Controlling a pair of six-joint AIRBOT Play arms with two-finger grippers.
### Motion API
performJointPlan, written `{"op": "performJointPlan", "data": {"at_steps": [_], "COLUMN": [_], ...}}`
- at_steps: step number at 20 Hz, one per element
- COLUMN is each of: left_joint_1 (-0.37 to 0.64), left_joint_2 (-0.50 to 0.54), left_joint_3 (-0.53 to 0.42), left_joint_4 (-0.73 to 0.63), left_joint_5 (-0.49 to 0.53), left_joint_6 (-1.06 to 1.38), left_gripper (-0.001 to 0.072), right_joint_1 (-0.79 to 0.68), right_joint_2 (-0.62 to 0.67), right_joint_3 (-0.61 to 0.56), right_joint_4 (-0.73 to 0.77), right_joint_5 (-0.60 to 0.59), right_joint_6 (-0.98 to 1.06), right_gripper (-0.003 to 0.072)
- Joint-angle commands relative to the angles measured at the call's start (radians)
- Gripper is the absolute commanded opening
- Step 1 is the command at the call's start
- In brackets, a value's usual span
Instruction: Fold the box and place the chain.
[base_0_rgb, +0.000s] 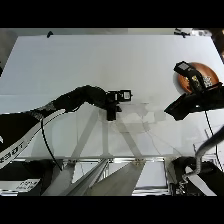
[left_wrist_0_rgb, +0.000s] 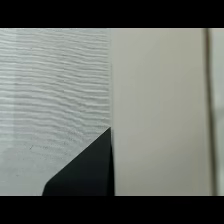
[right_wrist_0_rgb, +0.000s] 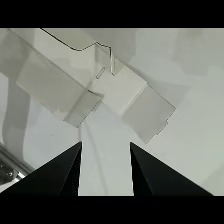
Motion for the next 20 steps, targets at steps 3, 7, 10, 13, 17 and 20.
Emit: {"op": "performJointPlan", "data": {"at_steps": [3,7,10,13,17,20], "left_joint_1": [0.001,0.001,0.0,0.0,0.0,0.0], "left_joint_2": [-0.001,-0.001,-0.001,-0.001,-0.001,-0.001], "left_joint_3": [0.0,0.0,0.0,0.0,0.0,0.0], "left_joint_4": [0.001,0.001,0.001,0.001,0.001,0.001], "left_joint_5": [-0.008,-0.007,-0.007,-0.008,-0.007,-0.007], "left_joint_6": [0.0,0.0,0.0,0.0,0.0,0.0], "left_gripper": [0.0015,0.0015,0.0015,0.0015,0.0015,0.0015], "right_joint_1": [0.0,0.0,0.0,0.007,0.154,0.318], "right_joint_2": [0.001,0.0,-0.003,-0.005,-0.01,-0.017], "right_joint_3": [0.0,-0.003,-0.015,-0.044,-0.085,-0.127], "right_joint_4": [0.001,0.016,0.055,0.053,0.012,-0.16], "right_joint_5": [0.01,0.011,0.003,-0.04,-0.064,-0.084], "right_joint_6": [-0.042,-0.095,-0.175,-0.232,-0.313,-0.316], "right_gripper": [0.0343,0.034,0.0269,0.0453,0.0481,0.0652]}}
